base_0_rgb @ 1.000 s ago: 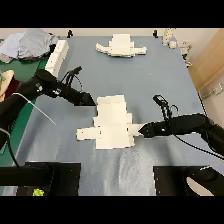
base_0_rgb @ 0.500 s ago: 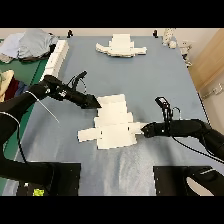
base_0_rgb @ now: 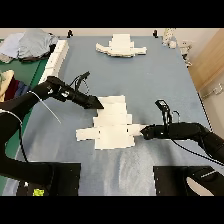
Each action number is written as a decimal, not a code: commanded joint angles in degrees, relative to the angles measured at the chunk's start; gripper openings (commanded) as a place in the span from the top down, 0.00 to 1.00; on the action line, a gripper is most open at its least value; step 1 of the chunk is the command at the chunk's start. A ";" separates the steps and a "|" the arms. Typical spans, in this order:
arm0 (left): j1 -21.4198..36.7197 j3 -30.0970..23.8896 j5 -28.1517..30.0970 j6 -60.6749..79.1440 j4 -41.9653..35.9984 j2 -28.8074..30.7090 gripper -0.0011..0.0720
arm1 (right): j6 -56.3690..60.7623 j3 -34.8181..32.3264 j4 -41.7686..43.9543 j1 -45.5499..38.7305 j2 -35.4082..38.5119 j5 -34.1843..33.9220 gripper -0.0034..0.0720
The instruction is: Fold the box.
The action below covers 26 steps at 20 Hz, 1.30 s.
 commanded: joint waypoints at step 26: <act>-3.52 8.15 -14.25 4.81 4.96 -7.96 0.69 | -0.17 -0.09 -0.44 0.00 0.04 -1.64 0.95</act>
